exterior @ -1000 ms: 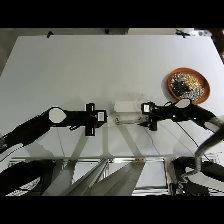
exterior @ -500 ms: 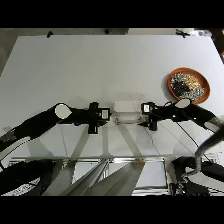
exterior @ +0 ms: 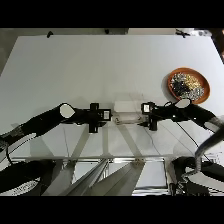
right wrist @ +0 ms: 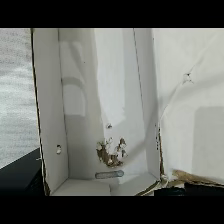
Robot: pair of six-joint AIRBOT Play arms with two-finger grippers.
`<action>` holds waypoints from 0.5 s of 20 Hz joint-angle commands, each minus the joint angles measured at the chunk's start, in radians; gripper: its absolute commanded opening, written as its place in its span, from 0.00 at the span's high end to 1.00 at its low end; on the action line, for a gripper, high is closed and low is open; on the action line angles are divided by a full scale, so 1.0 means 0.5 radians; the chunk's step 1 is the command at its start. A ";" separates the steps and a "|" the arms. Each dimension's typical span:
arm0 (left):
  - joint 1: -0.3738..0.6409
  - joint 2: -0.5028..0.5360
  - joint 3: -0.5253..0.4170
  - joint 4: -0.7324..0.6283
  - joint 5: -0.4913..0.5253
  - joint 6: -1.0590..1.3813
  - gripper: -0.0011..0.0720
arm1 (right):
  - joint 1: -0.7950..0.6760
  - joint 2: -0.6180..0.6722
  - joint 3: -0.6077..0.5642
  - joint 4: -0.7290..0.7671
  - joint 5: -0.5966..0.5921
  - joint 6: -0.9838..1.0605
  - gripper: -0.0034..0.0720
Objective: Fold the box and place the chain.
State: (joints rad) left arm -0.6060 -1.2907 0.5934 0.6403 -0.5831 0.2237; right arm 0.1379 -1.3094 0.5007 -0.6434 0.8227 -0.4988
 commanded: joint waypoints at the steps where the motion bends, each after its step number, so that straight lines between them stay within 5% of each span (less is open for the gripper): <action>1: -0.001 -0.059 0.002 -0.040 0.047 0.201 0.59 | 0.000 0.000 -0.001 0.001 0.001 0.000 0.43; 10: -0.002 -0.082 0.007 -0.394 0.096 0.620 0.59 | 0.000 0.000 -0.001 0.001 0.001 0.000 0.43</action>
State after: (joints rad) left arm -0.6060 -1.3289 0.5961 0.5026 -0.5392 0.4641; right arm 0.1379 -1.3094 0.5007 -0.6430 0.8227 -0.4988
